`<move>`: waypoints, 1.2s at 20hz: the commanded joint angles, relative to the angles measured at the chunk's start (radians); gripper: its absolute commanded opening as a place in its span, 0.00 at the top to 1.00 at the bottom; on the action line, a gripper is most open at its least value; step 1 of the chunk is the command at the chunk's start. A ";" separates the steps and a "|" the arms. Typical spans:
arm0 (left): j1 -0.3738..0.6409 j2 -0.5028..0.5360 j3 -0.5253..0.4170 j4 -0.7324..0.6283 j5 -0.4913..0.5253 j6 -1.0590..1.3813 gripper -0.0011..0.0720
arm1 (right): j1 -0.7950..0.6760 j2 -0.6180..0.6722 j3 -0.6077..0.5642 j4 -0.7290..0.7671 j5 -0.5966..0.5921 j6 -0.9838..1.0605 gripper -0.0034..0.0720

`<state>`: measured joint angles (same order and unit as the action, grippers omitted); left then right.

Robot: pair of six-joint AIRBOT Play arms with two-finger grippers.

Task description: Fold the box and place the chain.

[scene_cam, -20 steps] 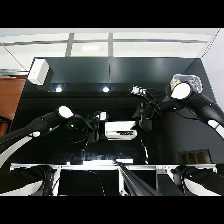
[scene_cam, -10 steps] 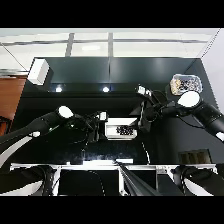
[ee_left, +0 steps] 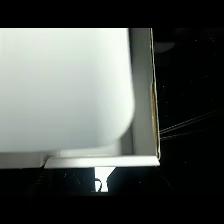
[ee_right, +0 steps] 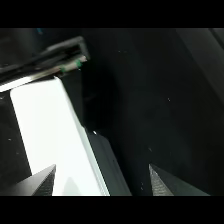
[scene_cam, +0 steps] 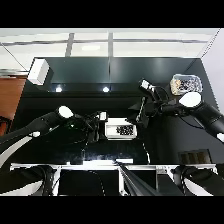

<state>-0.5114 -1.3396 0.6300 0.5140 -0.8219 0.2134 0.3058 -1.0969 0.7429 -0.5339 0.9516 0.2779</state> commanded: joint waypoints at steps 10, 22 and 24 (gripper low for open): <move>0.000 0.000 0.001 0.000 0.000 0.000 0.35 | 0.047 -0.001 -0.086 -0.010 -0.018 -0.077 0.34; 0.000 0.000 0.001 0.000 0.001 0.000 0.35 | 0.058 -0.001 -0.086 -0.074 0.031 -0.077 0.60; 0.000 0.000 0.001 0.000 0.001 0.000 0.35 | 0.058 -0.001 -0.086 -0.078 0.032 -0.077 0.60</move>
